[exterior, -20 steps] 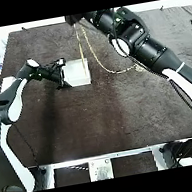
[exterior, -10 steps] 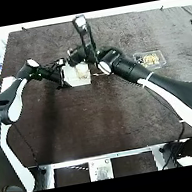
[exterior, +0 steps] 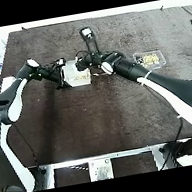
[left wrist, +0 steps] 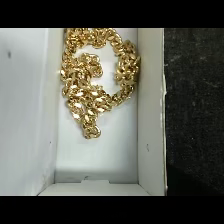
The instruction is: Fold the box and place the chain.
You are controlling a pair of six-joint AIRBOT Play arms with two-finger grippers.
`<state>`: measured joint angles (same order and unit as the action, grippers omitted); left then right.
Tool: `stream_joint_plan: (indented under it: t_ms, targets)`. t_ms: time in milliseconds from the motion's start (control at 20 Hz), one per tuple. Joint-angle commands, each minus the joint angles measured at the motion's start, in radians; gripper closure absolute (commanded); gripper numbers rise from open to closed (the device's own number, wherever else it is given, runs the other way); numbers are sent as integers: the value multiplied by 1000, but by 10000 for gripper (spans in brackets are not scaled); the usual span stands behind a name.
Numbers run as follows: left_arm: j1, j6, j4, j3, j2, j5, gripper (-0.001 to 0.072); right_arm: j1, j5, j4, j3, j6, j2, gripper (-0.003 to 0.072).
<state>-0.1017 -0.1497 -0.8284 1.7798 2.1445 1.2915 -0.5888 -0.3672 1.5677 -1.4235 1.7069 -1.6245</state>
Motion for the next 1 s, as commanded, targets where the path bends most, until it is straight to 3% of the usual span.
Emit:
stream_joint_plan:
  t_ms: [0,200,400,500,550,600,950]
  targets:
    - [0,0,-1,0,0,0,245,61,-119,59,77,97,118,279]
    - [0,0,-1,0,0,0,244,145,-97,378,418,621,379,279]
    - [0,0,-1,0,0,0,244,244,-79,376,632,838,440,278]
    - [0,0,-2,0,0,0,244,278,11,373,676,865,414,270]
    - [0,0,-2,0,0,0,245,299,56,373,678,868,397,149]
    - [0,0,-1,0,0,1,244,322,101,374,678,877,375,92]
    - [0,0,-1,0,0,0,244,481,357,318,678,916,217,102]
